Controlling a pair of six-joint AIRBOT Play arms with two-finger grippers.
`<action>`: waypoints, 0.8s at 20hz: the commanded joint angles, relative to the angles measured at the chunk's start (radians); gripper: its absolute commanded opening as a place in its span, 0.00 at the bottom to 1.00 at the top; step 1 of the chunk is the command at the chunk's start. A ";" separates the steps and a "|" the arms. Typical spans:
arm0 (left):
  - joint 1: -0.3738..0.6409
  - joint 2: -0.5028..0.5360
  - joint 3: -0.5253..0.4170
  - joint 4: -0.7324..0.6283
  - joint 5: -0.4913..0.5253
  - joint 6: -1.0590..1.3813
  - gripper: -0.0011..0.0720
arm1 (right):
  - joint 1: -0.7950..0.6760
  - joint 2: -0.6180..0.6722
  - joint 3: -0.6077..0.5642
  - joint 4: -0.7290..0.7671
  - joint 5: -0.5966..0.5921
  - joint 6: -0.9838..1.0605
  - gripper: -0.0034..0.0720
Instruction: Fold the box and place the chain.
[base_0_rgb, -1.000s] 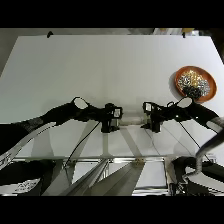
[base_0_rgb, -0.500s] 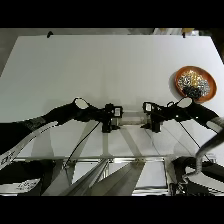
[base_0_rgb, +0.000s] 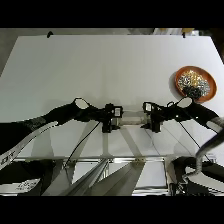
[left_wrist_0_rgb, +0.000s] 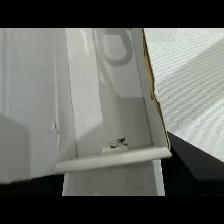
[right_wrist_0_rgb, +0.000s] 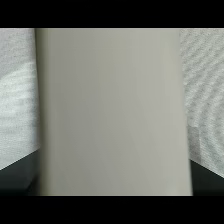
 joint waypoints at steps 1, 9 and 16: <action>0.000 -0.001 0.000 0.000 -0.001 0.000 0.22 | 0.000 0.000 0.000 0.005 0.001 0.000 0.52; 0.000 -0.001 0.000 0.000 -0.001 0.000 0.22 | 0.000 0.020 0.000 -0.027 0.003 0.153 0.97; 0.000 -0.001 0.000 0.000 -0.001 0.000 0.22 | 0.000 0.245 0.000 -0.336 0.060 0.399 0.95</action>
